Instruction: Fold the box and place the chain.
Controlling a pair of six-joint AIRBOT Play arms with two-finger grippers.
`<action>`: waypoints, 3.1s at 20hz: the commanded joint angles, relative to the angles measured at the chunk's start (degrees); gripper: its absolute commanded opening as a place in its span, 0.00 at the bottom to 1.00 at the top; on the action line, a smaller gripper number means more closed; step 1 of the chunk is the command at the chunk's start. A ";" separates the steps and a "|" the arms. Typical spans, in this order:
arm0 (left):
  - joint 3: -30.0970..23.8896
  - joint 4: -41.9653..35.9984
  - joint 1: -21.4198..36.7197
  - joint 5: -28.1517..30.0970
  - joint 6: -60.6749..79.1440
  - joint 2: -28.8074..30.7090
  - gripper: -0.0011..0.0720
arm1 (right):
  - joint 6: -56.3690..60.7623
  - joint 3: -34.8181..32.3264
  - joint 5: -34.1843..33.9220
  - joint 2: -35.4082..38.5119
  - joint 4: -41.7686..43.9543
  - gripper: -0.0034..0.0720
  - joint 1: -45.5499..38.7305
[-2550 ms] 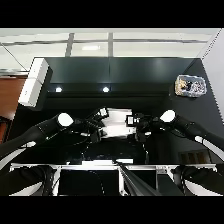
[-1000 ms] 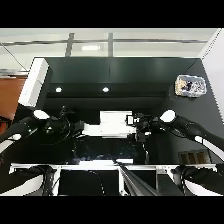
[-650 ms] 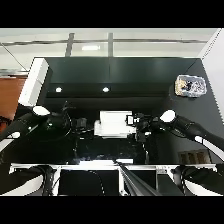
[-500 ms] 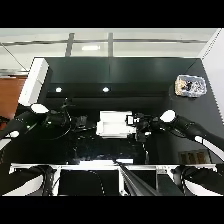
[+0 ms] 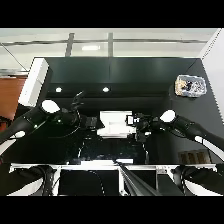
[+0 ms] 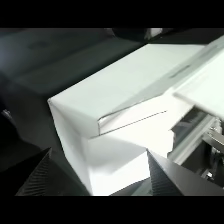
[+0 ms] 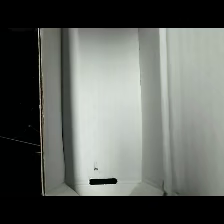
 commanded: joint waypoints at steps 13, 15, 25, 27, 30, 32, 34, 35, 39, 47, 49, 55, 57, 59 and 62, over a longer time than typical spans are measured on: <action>6.23 18.03 -10.19 2.86 -27.10 -0.04 0.73 | 0.02 -0.02 0.00 -0.02 0.02 0.69 0.02; 6.62 20.15 -11.80 4.90 -30.49 -0.07 0.73 | 0.02 -0.02 0.00 -0.02 0.00 0.69 0.02; 6.73 32.09 -17.05 7.85 -44.63 -0.17 0.70 | 0.02 -0.02 0.00 -0.02 0.02 0.69 0.02; 6.93 33.31 -17.92 7.78 -45.94 -0.94 0.70 | 0.02 -0.02 -0.02 -0.02 0.02 0.69 0.02; 6.93 33.31 -18.03 7.80 -46.66 -1.81 0.70 | 0.02 -0.02 -0.02 -0.02 0.02 0.69 0.02; 7.02 34.32 -18.03 7.48 -47.74 -2.27 0.70 | 0.02 -0.02 0.00 -0.02 0.02 0.69 0.04; 8.20 36.81 -18.51 5.29 -49.70 -3.43 0.70 | 0.02 -0.02 -0.02 -0.02 0.02 0.69 0.02; 9.31 37.73 -19.08 4.09 -50.34 -4.28 0.70 | 0.02 -0.02 0.00 -0.02 0.02 0.69 0.02; 14.53 38.34 -21.88 2.40 -50.95 -7.96 0.70 | 0.02 -0.02 0.00 -0.02 0.02 0.69 0.02; 20.33 49.48 -25.11 -7.65 -61.02 -13.42 0.70 | 0.02 -0.02 -0.02 -0.02 0.02 0.69 0.02; 21.94 49.51 -25.11 -7.48 -61.22 -13.84 0.70 | 0.02 -0.02 0.00 -0.02 0.02 0.69 0.02; 22.45 46.71 -25.20 -7.76 -65.05 -13.97 0.42 | 0.02 -0.02 0.00 -0.02 0.02 0.69 0.02; 22.45 46.75 -25.24 -8.22 -65.77 -13.97 0.42 | 0.02 -0.02 -0.02 -0.02 0.02 0.69 0.02; 22.45 46.97 -25.53 -8.55 -66.01 -13.99 0.42 | 0.02 -0.02 -0.02 -0.02 0.02 0.69 0.02; 22.47 47.15 -25.59 -8.79 -66.20 -14.43 0.42 | 0.02 -0.02 -0.02 -0.02 0.02 0.69 0.02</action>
